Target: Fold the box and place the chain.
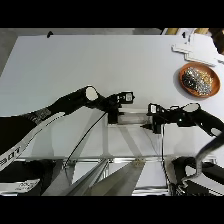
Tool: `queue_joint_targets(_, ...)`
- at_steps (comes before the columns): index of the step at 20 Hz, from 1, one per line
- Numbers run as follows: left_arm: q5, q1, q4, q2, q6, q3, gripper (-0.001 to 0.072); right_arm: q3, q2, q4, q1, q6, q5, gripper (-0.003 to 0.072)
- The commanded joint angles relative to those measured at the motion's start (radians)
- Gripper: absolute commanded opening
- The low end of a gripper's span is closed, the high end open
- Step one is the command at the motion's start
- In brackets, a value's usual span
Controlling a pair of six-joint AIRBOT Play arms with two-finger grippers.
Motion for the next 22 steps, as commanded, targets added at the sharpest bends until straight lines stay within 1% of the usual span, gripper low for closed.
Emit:
queue_joint_targets(1,0.0,0.0,0.0,0.0,0.0,0.001,0.001,0.0,-0.001,0.0,0.001,0.0,0.0,0.0414)
queue_joint_targets(6,0.0,0.0,-0.014,0.0,0.0,0.001,0.0009,0.0,-0.001,0.0,0.001,0.0,0.0,0.0414)
queue_joint_targets(8,-0.023,0.001,-0.02,0.001,-0.006,0.001,0.0016,0.0,-0.001,0.0,0.001,0.0,0.0,0.0414)
queue_joint_targets(9,-0.029,0.003,-0.015,0.003,-0.006,0.001,0.0112,0.0,-0.001,0.0,0.001,0.0,0.0,0.0414)
queue_joint_targets(10,-0.029,0.005,-0.009,0.007,-0.007,0.002,0.0307,0.0,-0.001,0.0,0.001,0.0,0.0,0.0414)
queue_joint_targets(11,-0.029,0.006,0.003,0.016,-0.007,0.002,0.0457,0.0,-0.001,0.0,0.001,0.0,0.0,0.0414)
queue_joint_targets(12,-0.033,0.01,0.007,0.027,-0.007,0.001,0.0532,0.0,-0.001,0.0,0.001,0.0,0.0,0.0414)
queue_joint_targets(13,-0.042,0.017,0.015,0.04,-0.007,0.002,0.056,0.0,-0.001,0.0,0.001,0.0,0.0,0.0414)
queue_joint_targets(15,-0.074,0.038,0.049,0.066,-0.015,0.002,0.0573,0.0,-0.001,0.0,0.001,0.0,0.0,0.0414)
queue_joint_targets(18,-0.129,0.077,0.114,0.114,-0.138,0.002,0.0573,0.0,-0.001,0.0,0.001,0.0,0.0,0.0414)
queue_joint_targets(20,-0.168,0.098,0.14,0.167,-0.185,0.002,0.057,0.0,-0.001,0.0,0.001,0.0,0.0,0.0414)
queue_joint_targets(21,-0.178,0.1,0.159,0.196,-0.203,0.002,0.0536,0.0,-0.001,0.0,0.001,0.0,0.0,0.0414)
queue_joint_targets(22,-0.183,0.097,0.188,0.229,-0.245,0.002,0.0384,0.0,-0.001,0.0,0.001,0.0,0.0,0.0414)
